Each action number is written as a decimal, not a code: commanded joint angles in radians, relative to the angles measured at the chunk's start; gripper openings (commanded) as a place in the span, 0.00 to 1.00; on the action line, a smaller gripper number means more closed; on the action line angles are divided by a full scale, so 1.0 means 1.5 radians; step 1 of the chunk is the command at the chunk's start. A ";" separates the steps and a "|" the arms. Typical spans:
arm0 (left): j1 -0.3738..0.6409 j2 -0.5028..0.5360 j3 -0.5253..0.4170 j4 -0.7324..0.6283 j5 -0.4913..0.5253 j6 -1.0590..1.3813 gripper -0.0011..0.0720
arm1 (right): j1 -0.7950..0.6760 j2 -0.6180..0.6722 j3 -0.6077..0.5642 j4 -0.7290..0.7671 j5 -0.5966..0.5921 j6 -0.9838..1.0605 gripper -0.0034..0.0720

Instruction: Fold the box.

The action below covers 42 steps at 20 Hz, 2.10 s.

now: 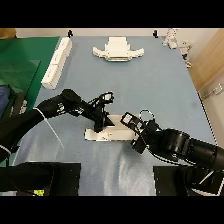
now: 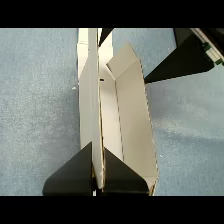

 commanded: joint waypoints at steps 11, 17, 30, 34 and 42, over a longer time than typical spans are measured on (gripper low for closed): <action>0.000 0.001 0.000 0.000 0.000 0.000 0.03 | -0.355 0.005 -0.001 0.538 0.022 -0.868 1.00; 0.000 0.001 0.000 0.000 0.000 0.000 0.03 | -0.432 -0.083 -0.001 0.677 -0.034 -1.091 1.00; 0.000 0.001 0.000 0.000 0.000 0.000 0.03 | -0.432 -0.139 -0.001 0.681 -0.013 -1.099 1.00; 0.000 0.001 0.000 0.000 0.000 0.000 0.03 | -0.432 -0.147 -0.001 0.681 -0.011 -1.098 1.00; 0.000 0.001 0.000 0.000 0.000 0.000 0.03 | -0.431 -0.177 -0.001 0.671 -0.015 -1.098 1.00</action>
